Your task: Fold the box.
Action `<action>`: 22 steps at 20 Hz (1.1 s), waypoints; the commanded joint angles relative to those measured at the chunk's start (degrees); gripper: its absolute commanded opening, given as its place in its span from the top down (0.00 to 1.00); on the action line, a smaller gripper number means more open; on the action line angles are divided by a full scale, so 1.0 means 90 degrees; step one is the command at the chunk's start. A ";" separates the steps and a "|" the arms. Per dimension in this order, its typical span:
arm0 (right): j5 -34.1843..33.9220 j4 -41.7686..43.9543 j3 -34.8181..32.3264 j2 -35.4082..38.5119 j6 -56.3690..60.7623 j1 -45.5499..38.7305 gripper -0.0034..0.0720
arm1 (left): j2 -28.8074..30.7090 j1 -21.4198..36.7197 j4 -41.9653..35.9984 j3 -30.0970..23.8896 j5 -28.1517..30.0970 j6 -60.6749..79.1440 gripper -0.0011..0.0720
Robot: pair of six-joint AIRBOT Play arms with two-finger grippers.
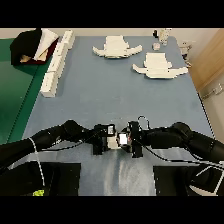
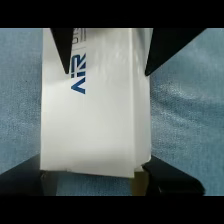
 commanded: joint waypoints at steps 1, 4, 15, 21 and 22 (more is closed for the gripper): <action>0.0189 -0.0151 -0.0002 0.0136 -0.0056 0.0007 0.30 | 0.0005 0.0002 0.0019 0.0005 0.0000 0.0019 0.36; 0.0194 -0.0117 -0.0002 0.0447 -0.0056 0.0007 0.30 | 0.0005 0.0002 0.0017 0.0005 0.0000 0.0019 0.36; 0.0476 -0.0257 -0.0002 0.0109 -0.0044 -0.0022 0.42 | 0.0005 0.0002 0.0017 0.0005 0.0000 0.0019 0.36; 0.0165 0.0102 -0.0002 -0.0092 -0.0046 -0.0005 0.52 | 0.0005 0.0002 0.0017 0.0005 0.0000 0.0019 0.36; 0.0136 0.0104 -0.0005 -0.0092 -0.0046 -0.0005 0.52 | 0.0005 0.0002 0.0017 0.0002 0.0000 0.0019 0.36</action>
